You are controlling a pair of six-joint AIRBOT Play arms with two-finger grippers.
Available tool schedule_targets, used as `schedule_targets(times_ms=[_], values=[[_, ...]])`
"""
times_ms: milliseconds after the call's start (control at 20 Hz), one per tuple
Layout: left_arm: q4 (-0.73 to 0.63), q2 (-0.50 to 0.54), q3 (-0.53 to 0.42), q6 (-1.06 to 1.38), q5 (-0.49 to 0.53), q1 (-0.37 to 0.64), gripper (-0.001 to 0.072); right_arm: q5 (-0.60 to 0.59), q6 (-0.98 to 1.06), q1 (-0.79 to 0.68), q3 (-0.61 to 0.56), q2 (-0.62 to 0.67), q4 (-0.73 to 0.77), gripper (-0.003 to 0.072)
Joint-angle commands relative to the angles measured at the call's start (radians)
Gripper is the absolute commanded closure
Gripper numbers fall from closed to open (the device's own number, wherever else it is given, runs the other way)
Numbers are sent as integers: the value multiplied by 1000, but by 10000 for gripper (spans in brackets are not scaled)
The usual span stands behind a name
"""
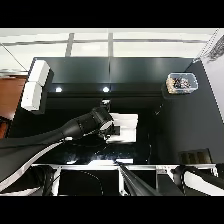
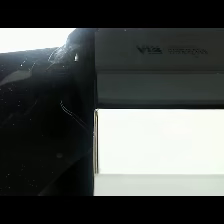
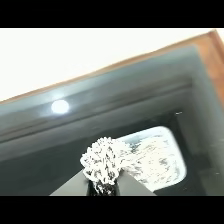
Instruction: Fold the box and place the chain.
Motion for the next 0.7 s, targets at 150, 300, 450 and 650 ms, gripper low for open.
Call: schedule_targets(times_ms=[150, 300, 450, 650], values=[[0, 0, 0, 0, 1, 0, 682, 393, -144, 113, -61, 162, 182, 677], [0, 0, 0, 0, 1, 0, 683, 452, -165, 256, -193, 194, 181, 677], [0, 0, 0, 0, 1, 0, 683, 461, -193, 418, -331, 196, 193, 677], [0, 0, 0, 0, 1, 0, 683, 350, -243, 598, -515, 196, 312, 678]])
